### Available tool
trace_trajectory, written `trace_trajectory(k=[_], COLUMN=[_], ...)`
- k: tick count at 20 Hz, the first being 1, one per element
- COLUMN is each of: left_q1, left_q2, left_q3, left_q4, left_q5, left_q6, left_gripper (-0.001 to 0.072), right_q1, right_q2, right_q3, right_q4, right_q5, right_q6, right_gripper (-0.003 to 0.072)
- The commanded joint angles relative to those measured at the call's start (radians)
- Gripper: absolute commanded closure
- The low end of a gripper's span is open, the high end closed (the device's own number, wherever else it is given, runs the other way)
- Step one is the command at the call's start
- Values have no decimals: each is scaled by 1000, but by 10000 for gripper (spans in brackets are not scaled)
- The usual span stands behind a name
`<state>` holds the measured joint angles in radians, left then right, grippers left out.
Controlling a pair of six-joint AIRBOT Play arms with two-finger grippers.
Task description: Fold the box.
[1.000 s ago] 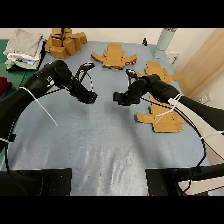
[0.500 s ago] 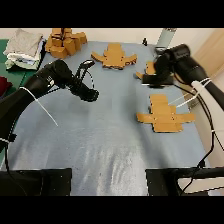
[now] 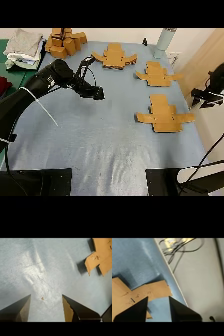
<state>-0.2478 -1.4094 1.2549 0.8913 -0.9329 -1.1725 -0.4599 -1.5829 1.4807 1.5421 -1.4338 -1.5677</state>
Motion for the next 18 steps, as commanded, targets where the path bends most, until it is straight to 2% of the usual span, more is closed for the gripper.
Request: trace_trajectory(k=[1,5,8,9,11,13,15,18], left_q1=[0,0,0,0,0,0,0,0], left_q2=[0,0,0,0,0,0,0,0], left_q3=[0,0,0,0,0,0,0,0], left_q4=[-62,-150,-192,-200,-216,-238,-250,-262], left_q5=[-16,-93,-164,-179,-189,-189,-189,-194], left_q6=[1,1,1,1,0,0,1,29], left_gripper=[120,120,120,120,120,120,120,121], right_q1=[-140,-143,-143,-144,-144,-141,-128,-76], right_q2=[-98,-176,-182,-182,-182,-182,-182,-166], right_q3=[-3,-3,-2,-2,-2,-2,-2,-29], right_q4=[186,224,246,255,325,438,526,652], right_q5=[-6,-22,-27,-43,-109,-185,-237,-241], right_q6=[-235,-361,-405,-407,-457,-468,-466,-402], right_gripper=[231,232,235,256,467,498,679,686])
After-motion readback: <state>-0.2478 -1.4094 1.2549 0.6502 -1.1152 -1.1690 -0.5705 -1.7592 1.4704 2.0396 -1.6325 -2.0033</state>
